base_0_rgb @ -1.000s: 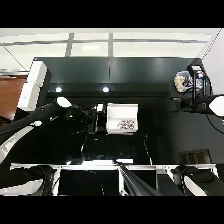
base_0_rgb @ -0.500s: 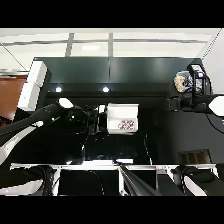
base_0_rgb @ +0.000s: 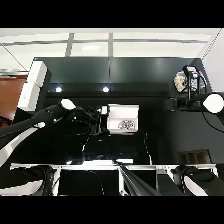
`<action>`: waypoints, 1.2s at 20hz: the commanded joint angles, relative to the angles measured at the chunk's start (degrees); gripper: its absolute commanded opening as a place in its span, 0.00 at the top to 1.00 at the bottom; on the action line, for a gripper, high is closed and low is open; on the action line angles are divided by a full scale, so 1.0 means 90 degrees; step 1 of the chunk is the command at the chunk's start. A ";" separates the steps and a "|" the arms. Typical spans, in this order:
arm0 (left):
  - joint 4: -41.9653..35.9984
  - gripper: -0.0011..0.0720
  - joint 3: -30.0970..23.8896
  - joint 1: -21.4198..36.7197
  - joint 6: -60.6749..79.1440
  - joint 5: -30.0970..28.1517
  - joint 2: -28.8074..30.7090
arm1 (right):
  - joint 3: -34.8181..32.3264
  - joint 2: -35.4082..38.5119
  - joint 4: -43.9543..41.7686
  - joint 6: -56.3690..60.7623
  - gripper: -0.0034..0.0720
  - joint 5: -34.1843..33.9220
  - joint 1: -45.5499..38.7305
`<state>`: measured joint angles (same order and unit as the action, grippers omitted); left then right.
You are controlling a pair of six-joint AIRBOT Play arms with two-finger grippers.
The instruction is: Fold the box and place the chain.
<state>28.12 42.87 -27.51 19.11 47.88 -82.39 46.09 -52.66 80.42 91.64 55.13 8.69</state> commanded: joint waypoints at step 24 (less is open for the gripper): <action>0.0039 0.39 0.0002 -0.0075 -0.0029 -0.0126 -0.0005 | 0.0187 -0.1865 -0.4524 -0.8599 0.02 0.0988 0.0794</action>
<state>28.45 42.87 -28.14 18.83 46.72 -82.39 47.88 -69.36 38.00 21.06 61.91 13.63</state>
